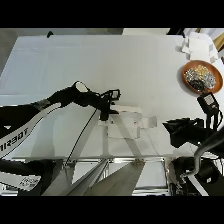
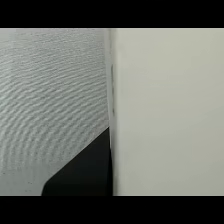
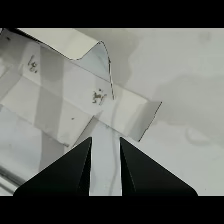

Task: Fold the box and place the chain.

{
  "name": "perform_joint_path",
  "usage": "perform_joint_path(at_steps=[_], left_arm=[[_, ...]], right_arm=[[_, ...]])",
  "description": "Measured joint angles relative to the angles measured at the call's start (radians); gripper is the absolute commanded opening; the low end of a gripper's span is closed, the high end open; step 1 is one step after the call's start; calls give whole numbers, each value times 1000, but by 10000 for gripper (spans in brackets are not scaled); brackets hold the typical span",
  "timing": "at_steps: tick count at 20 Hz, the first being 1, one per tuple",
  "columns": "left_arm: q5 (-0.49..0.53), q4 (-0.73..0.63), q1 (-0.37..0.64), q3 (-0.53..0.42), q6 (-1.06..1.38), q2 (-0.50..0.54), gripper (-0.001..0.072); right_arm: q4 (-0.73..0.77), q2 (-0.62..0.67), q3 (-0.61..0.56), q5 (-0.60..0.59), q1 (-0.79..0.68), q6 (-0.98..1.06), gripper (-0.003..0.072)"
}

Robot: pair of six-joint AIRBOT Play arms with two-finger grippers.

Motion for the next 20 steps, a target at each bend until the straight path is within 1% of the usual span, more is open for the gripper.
perform_joint_path(at_steps=[9, 14, 20], left_arm=[[25, -6, -1, 0, -21, 0, 2], [47, -33, -1, 0, -26, -1, 2], [50, -47, -1, 0, -26, -2, 11]], right_arm=[[0, 0, 0, 0, 0, 0, 193], [-6, 0, 0, 0, 0, 0, 193], [-22, 0, -1, 0, 0, 0, 193]])
